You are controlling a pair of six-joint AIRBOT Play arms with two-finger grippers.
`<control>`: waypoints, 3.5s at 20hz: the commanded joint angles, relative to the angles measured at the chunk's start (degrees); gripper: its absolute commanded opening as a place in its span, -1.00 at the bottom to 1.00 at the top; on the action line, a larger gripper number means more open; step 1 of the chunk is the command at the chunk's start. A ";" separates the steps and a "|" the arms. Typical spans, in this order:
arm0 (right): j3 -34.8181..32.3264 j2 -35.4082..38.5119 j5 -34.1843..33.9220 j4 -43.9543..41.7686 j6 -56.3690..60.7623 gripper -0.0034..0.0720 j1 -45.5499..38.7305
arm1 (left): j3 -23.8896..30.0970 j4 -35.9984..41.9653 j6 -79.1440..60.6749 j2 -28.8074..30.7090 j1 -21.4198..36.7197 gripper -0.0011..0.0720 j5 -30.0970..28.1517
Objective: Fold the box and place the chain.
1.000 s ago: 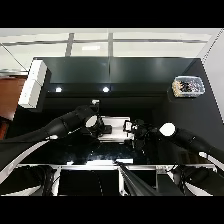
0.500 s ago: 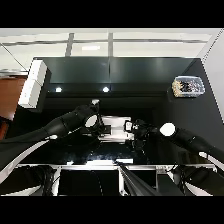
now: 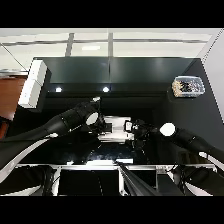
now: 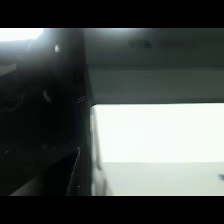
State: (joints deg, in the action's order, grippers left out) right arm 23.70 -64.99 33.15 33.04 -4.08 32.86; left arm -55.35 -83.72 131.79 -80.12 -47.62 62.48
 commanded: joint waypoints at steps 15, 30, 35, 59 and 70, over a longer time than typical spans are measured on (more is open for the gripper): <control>0.07 -0.02 0.02 -0.02 1.20 0.87 0.02 | -0.42 0.00 -1.70 -2.38 -1.16 -0.88 -0.57; 2.60 6.60 5.22 13.49 4.52 0.93 0.04 | 3.89 -3.67 -0.85 0.09 0.61 -0.88 1.79; 2.58 5.60 5.16 9.03 4.46 0.62 0.20 | 4.22 -2.54 -0.85 0.11 0.61 -0.88 0.15; 2.58 1.92 -2.78 -5.07 4.57 -0.28 5.88 | 4.22 -2.51 -0.85 0.11 0.61 -0.88 0.15; 2.58 0.44 -3.08 -6.25 4.92 0.31 5.84 | 4.22 -2.32 -0.87 0.11 0.61 -0.88 0.61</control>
State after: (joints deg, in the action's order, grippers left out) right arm 26.26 -64.42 30.46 26.85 0.60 38.68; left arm -51.16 -86.08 130.93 -79.96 -47.03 62.76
